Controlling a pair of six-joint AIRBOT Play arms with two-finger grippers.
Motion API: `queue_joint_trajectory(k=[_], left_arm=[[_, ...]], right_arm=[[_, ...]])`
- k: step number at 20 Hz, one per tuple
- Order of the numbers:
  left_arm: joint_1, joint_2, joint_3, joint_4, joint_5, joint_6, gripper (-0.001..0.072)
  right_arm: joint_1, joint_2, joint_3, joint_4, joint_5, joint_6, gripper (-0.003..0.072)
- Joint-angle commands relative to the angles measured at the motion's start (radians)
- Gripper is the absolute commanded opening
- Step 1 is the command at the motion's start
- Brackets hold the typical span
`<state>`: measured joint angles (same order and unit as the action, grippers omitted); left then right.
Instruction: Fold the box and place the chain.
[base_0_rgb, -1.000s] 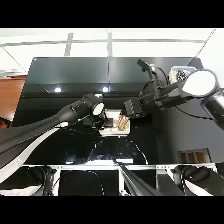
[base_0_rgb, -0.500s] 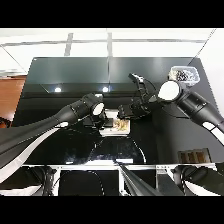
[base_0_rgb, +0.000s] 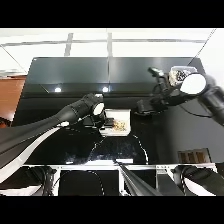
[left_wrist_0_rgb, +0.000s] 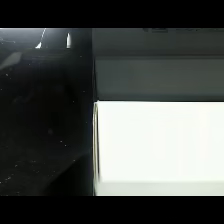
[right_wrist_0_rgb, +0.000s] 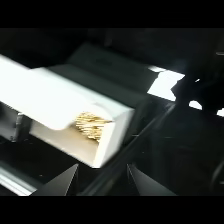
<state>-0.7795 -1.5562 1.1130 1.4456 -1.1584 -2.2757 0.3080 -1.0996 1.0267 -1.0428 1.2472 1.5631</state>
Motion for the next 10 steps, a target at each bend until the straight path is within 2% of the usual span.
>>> queue_joint_trajectory(k=[1,2,7,9,10], left_arm=[[-0.002,0.009,0.025,-0.007,-0.06,-0.002,0.0426],[-0.006,0.027,0.036,0.002,-0.058,-0.002,0.0601],[-0.016,0.236,0.021,0.148,-0.084,0.045,0.0605],[0.003,0.351,-0.047,0.224,-0.113,0.069,0.0605],[0.039,0.415,-0.111,0.249,-0.116,0.069,0.0605]], right_arm=[[-0.07,0.051,-0.001,-0.053,0.034,-0.021,0.0366],[-0.071,0.051,-0.001,-0.056,0.029,-0.027,0.0366],[-0.071,0.051,-0.001,-0.064,0.026,-0.031,0.0366],[-0.071,0.051,-0.001,-0.073,0.027,-0.031,0.0366],[-0.071,0.051,-0.001,-0.077,0.027,-0.031,0.0366]])
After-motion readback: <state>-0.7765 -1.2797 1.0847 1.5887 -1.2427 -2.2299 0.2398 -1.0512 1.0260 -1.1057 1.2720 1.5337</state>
